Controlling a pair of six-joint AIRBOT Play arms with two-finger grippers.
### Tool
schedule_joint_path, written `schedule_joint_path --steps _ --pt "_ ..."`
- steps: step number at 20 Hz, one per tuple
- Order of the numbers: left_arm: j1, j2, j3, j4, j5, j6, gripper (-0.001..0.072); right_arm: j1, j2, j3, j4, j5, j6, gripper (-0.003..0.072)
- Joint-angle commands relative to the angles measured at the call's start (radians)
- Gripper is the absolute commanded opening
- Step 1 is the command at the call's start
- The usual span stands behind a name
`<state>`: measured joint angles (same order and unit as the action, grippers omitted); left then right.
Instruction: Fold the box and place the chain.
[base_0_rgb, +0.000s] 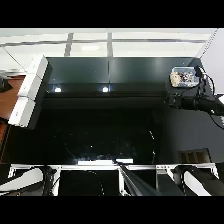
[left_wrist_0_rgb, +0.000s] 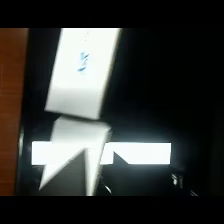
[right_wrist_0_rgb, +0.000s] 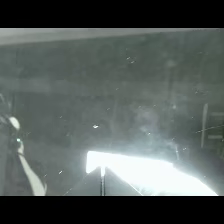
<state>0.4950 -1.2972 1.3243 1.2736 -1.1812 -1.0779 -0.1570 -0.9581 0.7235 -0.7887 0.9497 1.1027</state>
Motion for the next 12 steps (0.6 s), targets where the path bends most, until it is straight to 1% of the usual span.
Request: schedule_joint_path --steps 1,2,3,4,5,6,8,10,11,12 --pt "-0.14 0.01 0.103 -0.063 -0.159 -0.125 0.0024 -0.001 -0.001 -0.008 -0.018 -0.035 -0.026 0.0018" --pt "-0.195 0.018 0.093 -0.08 -0.183 -0.126 0.0023 0.001 -0.001 -0.008 -0.037 -0.024 -0.059 0.0018" --pt "-0.269 0.043 0.057 -0.071 -0.168 -0.124 0.0023 0.008 -0.001 -0.008 -0.082 -0.007 -0.094 0.0018" --pt "-0.349 0.087 -0.01 -0.05 -0.1 -0.137 0.0022 0.016 -0.001 -0.008 -0.134 -0.003 -0.094 0.0018" --pt "-0.424 0.141 -0.09 -0.025 -0.011 -0.185 0.0022 0.019 -0.001 -0.008 -0.173 0.01 -0.093 0.0018" --pt "-0.502 0.202 -0.186 -0.002 0.089 -0.249 0.0023 0.018 -0.001 -0.008 -0.179 0.028 -0.093 0.0018" --pt "-0.622 0.316 -0.374 0.01 0.243 -0.334 0.0024 0.018 -0.001 -0.008 -0.175 0.034 -0.093 0.0018" --pt "-0.684 0.401 -0.523 0.008 0.314 -0.398 0.0025 0.018 -0.001 -0.008 -0.175 0.034 -0.093 0.0018" --pt "-0.699 0.438 -0.596 0.009 0.348 -0.4 0.0025 0.018 -0.001 -0.008 -0.174 0.034 -0.093 0.0018" --pt "-0.7 0.46 -0.643 0.009 0.379 -0.4 0.0026 0.018 -0.001 -0.008 -0.174 0.034 -0.093 0.0018"
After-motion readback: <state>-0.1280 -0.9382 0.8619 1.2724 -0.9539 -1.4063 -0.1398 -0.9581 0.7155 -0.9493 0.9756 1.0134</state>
